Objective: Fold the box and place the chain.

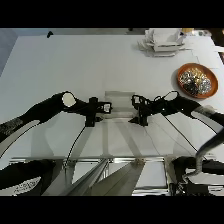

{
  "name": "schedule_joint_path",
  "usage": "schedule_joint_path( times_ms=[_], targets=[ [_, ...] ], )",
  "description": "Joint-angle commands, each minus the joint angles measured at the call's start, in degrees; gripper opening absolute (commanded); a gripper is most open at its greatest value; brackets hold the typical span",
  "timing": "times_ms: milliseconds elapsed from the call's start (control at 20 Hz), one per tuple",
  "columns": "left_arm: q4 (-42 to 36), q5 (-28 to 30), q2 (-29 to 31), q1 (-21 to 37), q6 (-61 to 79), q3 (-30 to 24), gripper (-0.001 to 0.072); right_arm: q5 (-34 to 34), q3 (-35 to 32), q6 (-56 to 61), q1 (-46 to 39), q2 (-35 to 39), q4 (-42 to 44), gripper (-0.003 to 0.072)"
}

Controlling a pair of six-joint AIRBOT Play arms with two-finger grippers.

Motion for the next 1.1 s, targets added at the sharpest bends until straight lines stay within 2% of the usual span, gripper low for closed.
schedule_joint_path(
  times_ms=[0,200,250,300,500,550,600,650,700,850,1050],
  targets=[
    [0.11,0.76,-0.02,0.00,0.04,0.00,0.0313,0.24,-0.02,-0.09,0.04,0.04,-0.13,0.0341],
    [0.07,2.10,-0.02,-0.37,0.44,0.00,0.0301,0.24,-0.02,-0.09,0.04,0.04,-0.13,0.0341],
    [0.09,2.99,-0.02,-0.61,0.46,0.00,0.0227,0.24,-0.02,-0.09,0.04,0.04,-0.13,0.0341],
    [0.07,3.50,-0.02,-0.83,0.46,0.00,0.0191,0.24,-0.02,-0.09,0.04,0.04,-0.13,0.0341],
    [0.11,3.96,-0.04,-1.29,0.44,0.00,0.0193,0.26,-0.02,-0.09,0.04,0.04,-0.13,0.0341],
    [0.15,3.80,-0.02,-1.27,0.39,0.00,0.0216,0.24,-0.02,-0.09,0.04,0.04,-0.13,0.0341],
    [0.83,2.58,0.09,-1.27,0.35,0.00,0.0289,0.26,-0.02,-0.09,0.04,0.04,-0.13,0.0341],
    [2.40,0.92,0.39,-1.01,0.31,0.00,0.0415,0.24,-0.02,-0.09,0.04,0.04,-0.13,0.0341],
    [3.61,-0.44,0.85,-0.37,-0.02,0.00,0.0443,0.24,-0.02,-0.09,0.04,0.04,-0.13,0.0341],
    [4.57,-1.33,2.80,2.01,0.00,0.00,0.0442,0.26,-0.02,-0.09,0.04,0.04,-0.13,0.0341],
    [3.04,0.72,2.93,1.90,1.03,0.00,0.0440,0.24,-0.02,-0.09,0.04,0.04,-0.13,0.0341]
  ],
)
